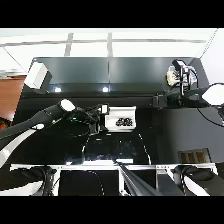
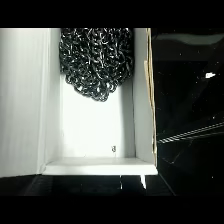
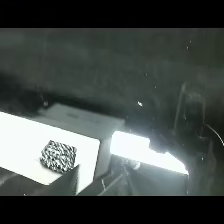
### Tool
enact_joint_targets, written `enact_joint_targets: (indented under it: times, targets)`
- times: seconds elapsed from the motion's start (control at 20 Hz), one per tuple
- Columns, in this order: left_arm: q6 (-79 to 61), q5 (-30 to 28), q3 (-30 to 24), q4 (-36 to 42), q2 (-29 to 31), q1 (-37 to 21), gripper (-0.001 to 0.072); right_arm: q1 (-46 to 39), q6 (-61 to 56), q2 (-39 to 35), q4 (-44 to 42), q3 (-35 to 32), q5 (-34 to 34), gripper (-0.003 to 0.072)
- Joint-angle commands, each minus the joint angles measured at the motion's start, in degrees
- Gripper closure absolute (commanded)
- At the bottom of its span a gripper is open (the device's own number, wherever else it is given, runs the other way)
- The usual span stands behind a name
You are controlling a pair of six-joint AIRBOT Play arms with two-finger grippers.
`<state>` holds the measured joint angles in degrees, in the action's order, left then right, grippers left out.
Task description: Fold the box and place the chain.
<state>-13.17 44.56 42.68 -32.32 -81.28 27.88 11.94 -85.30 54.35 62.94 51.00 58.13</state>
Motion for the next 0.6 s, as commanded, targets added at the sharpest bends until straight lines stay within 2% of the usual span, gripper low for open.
enact_joint_targets:
  times: [0.0,0.15,0.25,0.3,0.4,0.55]
  targets:
    - [-0.3,0.0,0.0,0.0,0.0,0.1,0.0354,1.1,1.4,1.1,-3.6,0.0,-6.6,-0.0031]
    - [-0.3,0.0,0.0,0.0,0.0,0.1,0.0354,4.5,5.4,6.3,-7.0,0.0,-13.1,-0.0030]
    - [-0.3,0.0,0.0,0.0,0.0,0.0,0.0354,6.8,10.9,10.5,-8.9,0.0,-15.2,-0.0023]
    - [-0.3,0.0,0.0,0.0,0.0,0.0,0.0354,7.8,15.6,12.3,-10.6,0.0,-14.5,-0.0023]
    - [-0.3,0.0,0.0,0.0,0.0,0.0,0.0354,8.3,30.0,13.3,-15.0,0.0,-8.9,-0.0023]
    - [-0.3,0.0,0.0,0.0,0.0,0.0,0.0353,8.3,45.4,13.2,-10.7,1.3,-0.9,-0.0023]
